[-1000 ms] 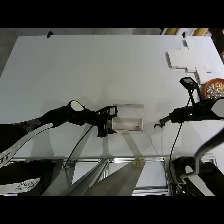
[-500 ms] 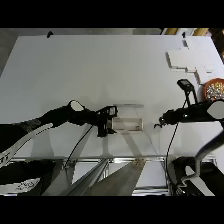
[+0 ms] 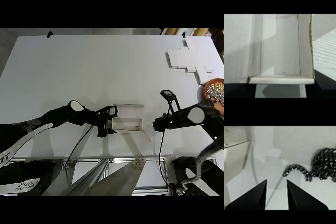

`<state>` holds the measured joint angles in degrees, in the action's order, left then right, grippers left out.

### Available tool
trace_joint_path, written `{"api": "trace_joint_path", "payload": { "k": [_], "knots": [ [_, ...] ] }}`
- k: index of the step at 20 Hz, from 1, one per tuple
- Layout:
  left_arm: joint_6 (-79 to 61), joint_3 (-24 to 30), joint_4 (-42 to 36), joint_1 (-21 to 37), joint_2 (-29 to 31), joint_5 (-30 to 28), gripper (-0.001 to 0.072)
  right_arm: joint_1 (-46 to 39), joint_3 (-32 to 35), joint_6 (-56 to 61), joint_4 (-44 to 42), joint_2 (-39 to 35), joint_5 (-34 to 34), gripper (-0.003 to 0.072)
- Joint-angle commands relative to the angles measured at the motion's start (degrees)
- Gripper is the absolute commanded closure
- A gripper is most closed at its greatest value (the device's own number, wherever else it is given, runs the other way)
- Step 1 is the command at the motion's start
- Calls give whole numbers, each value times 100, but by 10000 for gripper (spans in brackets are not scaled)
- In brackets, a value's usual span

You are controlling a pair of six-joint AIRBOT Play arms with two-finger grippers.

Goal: Fold the box and place the chain.

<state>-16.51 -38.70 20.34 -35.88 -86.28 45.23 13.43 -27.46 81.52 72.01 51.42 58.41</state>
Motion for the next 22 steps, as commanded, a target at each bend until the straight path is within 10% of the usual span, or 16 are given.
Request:
{"api": "trace_joint_path", "payload": {
  "k": [1, 16, 22],
  "knots": [
    [0, -2, 2, 7, 4, 0, 504, 90, 28, 273, 275, 372, -120, 438],
    [0, -2, 2, 7, 4, 0, 504, 90, 28, 516, 343, 962, -533, 490],
    [0, -2, 2, 7, 4, 0, 504, 90, 26, 339, 420, 774, -487, 669]
  ]
}}
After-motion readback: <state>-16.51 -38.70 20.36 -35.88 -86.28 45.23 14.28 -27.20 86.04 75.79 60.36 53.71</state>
